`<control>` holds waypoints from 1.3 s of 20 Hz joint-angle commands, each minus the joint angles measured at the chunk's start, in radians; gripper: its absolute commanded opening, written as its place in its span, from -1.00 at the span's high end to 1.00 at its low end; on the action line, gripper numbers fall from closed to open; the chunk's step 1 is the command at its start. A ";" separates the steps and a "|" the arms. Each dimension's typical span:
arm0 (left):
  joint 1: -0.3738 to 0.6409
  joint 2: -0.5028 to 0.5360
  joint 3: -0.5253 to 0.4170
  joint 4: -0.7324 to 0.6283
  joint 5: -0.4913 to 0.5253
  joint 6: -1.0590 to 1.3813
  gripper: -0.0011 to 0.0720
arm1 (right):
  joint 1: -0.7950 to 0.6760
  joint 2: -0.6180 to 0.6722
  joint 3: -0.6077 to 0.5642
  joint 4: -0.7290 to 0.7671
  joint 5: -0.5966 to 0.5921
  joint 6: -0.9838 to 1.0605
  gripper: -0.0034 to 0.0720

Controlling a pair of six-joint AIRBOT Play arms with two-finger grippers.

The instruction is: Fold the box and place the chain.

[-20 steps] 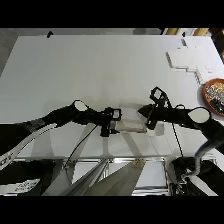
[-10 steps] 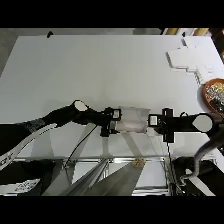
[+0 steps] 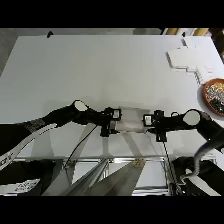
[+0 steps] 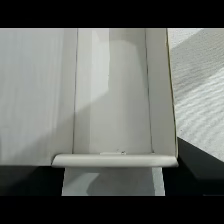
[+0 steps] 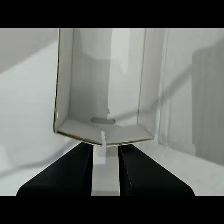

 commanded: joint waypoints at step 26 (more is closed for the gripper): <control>0.000 -0.001 0.000 0.000 0.000 0.000 -0.10 | -0.323 0.348 -0.005 -0.234 0.056 1.152 0.87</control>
